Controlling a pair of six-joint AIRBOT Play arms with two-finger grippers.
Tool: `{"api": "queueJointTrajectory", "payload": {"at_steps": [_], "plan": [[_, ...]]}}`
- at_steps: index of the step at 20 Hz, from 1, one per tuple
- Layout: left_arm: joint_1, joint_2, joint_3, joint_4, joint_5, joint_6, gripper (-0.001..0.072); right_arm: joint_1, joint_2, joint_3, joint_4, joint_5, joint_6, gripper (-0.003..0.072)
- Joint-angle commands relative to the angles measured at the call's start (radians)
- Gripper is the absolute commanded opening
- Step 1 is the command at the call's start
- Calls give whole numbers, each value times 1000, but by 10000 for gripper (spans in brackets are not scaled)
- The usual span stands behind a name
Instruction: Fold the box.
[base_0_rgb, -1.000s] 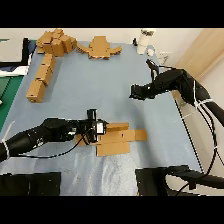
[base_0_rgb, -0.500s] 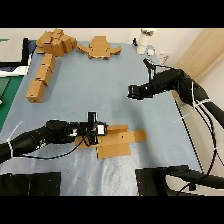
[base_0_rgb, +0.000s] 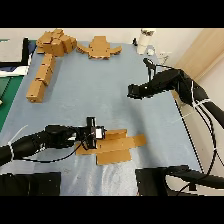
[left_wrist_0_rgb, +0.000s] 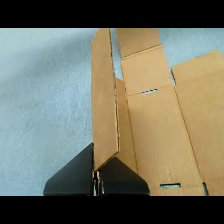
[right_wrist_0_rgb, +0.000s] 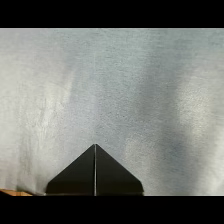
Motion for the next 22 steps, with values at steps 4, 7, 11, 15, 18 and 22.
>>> {"api": "queueJointTrajectory", "payload": {"at_steps": [4, 7, 11, 15, 18, 22], "plan": [[0, -1, -8, -19, -45, -47, 11, 0, 1, 1, 3, 3, 0, 3], [-35, 0, -23, -19, -53, -48, 12, 0, 1, 1, 4, 3, -8, 3], [-81, 2, -25, -19, -50, -69, 13, 0, 1, 1, 3, 3, -16, 3], [-81, 2, -24, -21, -42, -109, 13, 0, 1, 1, 3, 3, -16, 3], [-79, 24, -10, -24, -23, -183, 13, 0, 1, 1, 4, 2, -16, 3], [-71, 56, 51, -21, 135, -338, 12, 0, 1, 1, 4, 2, -16, 3]]}}
